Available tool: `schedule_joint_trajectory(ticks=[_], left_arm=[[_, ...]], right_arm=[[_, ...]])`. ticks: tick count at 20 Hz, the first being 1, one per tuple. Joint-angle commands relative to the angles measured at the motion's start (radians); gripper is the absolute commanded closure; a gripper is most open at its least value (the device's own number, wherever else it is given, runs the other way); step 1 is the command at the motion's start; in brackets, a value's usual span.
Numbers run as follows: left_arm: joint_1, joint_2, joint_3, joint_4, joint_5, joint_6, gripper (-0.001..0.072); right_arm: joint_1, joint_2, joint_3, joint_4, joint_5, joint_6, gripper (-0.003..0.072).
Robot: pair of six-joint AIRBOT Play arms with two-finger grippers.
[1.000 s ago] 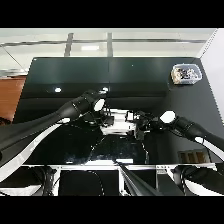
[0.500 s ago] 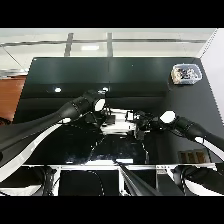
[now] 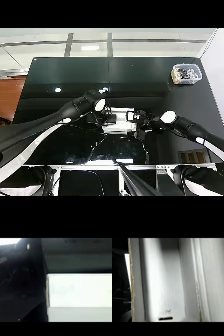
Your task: Fold the box and place the chain.
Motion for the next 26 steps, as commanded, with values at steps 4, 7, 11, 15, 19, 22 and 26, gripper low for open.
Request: schedule_joint_trajectory(ticks=[4, 7, 11, 15, 19, 22, 26], left_arm=[[0.002, 0.0, 0.007, 0.02, -0.033, -0.013, 0.0685], [0.002, 0.0, 0.008, 0.02, -0.031, -0.019, 0.0685], [0.002, 0.0, 0.008, 0.02, -0.029, -0.019, 0.0685], [0.002, 0.0, 0.008, 0.018, -0.02, -0.019, 0.0684], [0.002, 0.0, 0.008, 0.01, -0.008, -0.019, 0.0684], [0.002, 0.0, 0.008, 0.01, -0.008, -0.018, 0.0684], [0.002, 0.0, 0.008, 0.005, -0.008, -0.018, 0.0683]], right_arm=[[-0.051, 0.155, 0.002, -0.158, 0.137, 0.085, -0.0014], [-0.053, 0.155, 0.001, -0.212, 0.163, 0.079, 0.0158], [-0.053, 0.145, 0.001, -0.186, 0.106, 0.039, 0.0368], [-0.049, 0.097, 0.001, -0.026, 0.091, 0.039, 0.0561], [-0.005, 0.047, 0.001, 0.081, 0.071, 0.04, 0.0561], [-0.002, 0.009, 0.001, 0.132, 0.028, 0.04, 0.056], [-0.002, 0.006, 0.001, 0.156, 0.001, 0.044, 0.05]])
